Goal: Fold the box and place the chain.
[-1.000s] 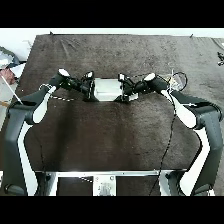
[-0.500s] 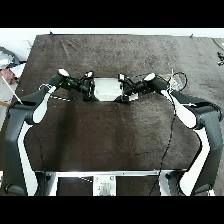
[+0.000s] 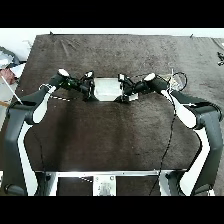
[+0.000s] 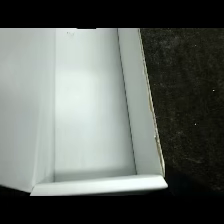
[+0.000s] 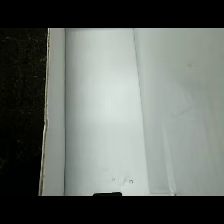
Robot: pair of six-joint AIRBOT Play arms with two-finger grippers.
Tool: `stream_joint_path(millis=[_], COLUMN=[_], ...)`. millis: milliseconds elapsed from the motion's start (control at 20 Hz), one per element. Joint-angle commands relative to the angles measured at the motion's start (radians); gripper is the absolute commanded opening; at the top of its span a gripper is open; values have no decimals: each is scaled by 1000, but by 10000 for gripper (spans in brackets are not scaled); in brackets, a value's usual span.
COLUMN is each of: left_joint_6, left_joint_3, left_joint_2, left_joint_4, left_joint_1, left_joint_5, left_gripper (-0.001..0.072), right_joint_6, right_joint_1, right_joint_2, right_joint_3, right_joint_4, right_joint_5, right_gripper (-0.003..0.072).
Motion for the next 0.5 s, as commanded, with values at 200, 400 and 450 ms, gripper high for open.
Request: stream_joint_path(millis=[200, 400, 450], left_joint_6=[0, 0, 0], left_joint_3=[0, 0, 0], left_joint_2=[0, 0, 0], left_joint_4=[-1, -1, -1], left_joint_1=[0, 0, 0], left_joint_5=[8, 9, 9], left_gripper=[274, 274, 274], right_joint_6=[0, 0, 0], right_joint_1=[0, 0, 0], right_joint_2=[-1, -1, -1], right_joint_3=[0, 0, 0], right_joint_4=[0, 0, 0], right_joint_5=[-1, 0, -1], right_gripper=[325, 325, 326])
